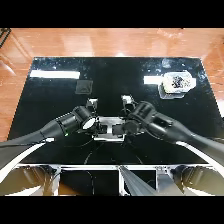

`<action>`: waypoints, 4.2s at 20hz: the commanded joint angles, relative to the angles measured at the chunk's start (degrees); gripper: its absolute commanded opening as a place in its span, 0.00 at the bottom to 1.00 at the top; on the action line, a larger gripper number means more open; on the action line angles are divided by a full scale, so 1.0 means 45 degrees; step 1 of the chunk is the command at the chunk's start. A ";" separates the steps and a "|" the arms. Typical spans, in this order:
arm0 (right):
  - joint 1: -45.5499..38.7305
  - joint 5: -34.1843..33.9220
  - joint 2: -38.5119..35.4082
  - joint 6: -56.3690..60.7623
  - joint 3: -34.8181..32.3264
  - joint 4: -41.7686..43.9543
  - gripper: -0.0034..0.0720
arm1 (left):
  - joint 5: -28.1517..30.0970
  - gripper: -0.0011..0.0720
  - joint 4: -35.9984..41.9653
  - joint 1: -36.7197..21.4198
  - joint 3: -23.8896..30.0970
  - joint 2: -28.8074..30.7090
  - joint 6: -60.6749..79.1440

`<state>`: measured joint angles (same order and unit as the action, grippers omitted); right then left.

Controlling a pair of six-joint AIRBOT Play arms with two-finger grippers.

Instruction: Fold the box and place the chain.

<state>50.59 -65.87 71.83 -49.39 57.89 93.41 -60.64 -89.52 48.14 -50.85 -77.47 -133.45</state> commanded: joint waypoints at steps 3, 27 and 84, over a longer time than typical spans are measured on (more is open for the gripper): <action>-0.1559 -0.2249 -0.3585 -0.1219 0.0010 -0.1685 0.71 | -0.0058 0.05 0.0015 -0.0005 -0.0010 -0.0005 -0.0005; -1.2808 0.0894 0.5960 -0.0486 0.7563 0.1044 0.83 | -0.0641 0.04 0.0039 0.0005 -0.0010 -0.0005 -0.0005; -0.5469 -0.3735 -0.4566 -0.9350 0.6037 0.5659 0.06 | -0.0253 0.05 0.0005 -0.0029 -0.0010 -0.0005 -0.0005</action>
<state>20.12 -86.21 51.33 -92.29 87.18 116.64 -61.67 -89.58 48.03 -50.87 -77.47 -133.49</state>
